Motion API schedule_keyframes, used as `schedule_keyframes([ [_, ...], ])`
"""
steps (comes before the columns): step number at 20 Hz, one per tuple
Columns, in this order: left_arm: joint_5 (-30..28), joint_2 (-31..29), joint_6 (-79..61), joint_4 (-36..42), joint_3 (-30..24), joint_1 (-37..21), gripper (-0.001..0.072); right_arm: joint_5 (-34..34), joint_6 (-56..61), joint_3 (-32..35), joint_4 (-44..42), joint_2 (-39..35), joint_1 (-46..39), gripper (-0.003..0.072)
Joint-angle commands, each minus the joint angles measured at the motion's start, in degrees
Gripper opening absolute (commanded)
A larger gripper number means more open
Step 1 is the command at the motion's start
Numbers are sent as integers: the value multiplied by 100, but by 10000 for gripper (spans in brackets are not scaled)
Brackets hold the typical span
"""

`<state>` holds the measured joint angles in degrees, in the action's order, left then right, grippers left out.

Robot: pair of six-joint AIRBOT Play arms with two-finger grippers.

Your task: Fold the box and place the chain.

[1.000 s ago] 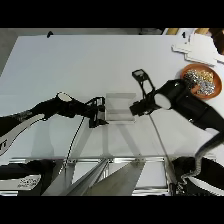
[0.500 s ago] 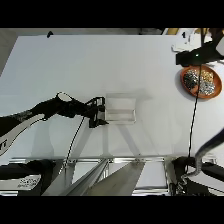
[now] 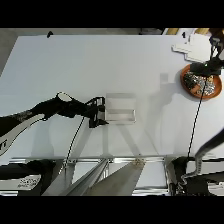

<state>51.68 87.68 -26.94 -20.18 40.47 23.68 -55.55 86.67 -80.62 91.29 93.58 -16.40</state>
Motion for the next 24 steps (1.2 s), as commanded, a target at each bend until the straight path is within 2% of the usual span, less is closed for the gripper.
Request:
schedule_keyframes([
  [1,0,0,0,-2,4,-2,151,103,7,-9,-9,391,-105,174],
  [12,0,0,0,-2,4,-2,151,-125,22,-7,-111,518,-105,147],
  [13,0,0,0,-2,4,-2,151,-127,28,-7,-111,527,-105,98],
  [17,0,0,-2,-2,4,-2,151,-127,28,-7,-114,584,-105,87],
  [19,0,0,-2,-2,4,-2,151,-227,22,-7,-111,581,-105,15],
  [24,0,0,0,-2,4,-2,151,-476,-179,-7,-111,234,-105,14],
])
